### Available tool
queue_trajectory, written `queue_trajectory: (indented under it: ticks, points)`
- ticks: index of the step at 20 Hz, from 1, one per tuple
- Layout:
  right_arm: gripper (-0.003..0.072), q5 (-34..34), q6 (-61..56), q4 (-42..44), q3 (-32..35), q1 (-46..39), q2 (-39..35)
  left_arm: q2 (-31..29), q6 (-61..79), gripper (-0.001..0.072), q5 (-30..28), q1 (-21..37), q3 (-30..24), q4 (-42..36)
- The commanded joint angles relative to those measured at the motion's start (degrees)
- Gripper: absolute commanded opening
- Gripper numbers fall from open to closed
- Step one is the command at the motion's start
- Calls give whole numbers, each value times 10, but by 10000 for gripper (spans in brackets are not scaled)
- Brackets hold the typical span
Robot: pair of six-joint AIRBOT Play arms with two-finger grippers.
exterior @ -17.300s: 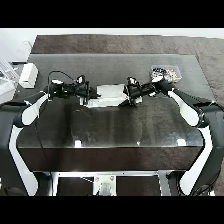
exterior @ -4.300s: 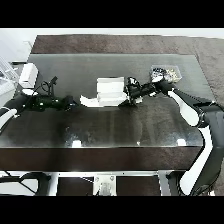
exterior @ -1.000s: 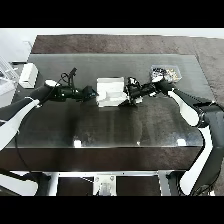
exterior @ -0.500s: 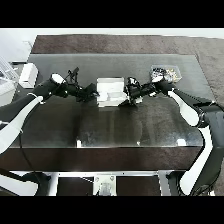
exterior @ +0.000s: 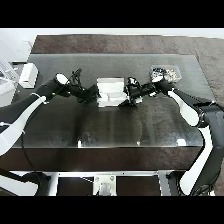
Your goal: Fold the box and place the chain.
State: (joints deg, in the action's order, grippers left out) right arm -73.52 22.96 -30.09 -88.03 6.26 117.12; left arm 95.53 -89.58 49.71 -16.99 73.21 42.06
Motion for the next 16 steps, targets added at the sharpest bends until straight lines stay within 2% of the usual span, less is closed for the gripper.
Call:
queue_trajectory:
  ticks: [1,10,16]
  points:
    - [579,0,0,0,0,0,0,0,-39,338,9,-5,17,49]
    - [579,0,0,0,0,0,0,1,-51,339,17,-5,25,66]
    - [579,0,0,0,0,0,0,39,-66,339,49,-22,83,87]
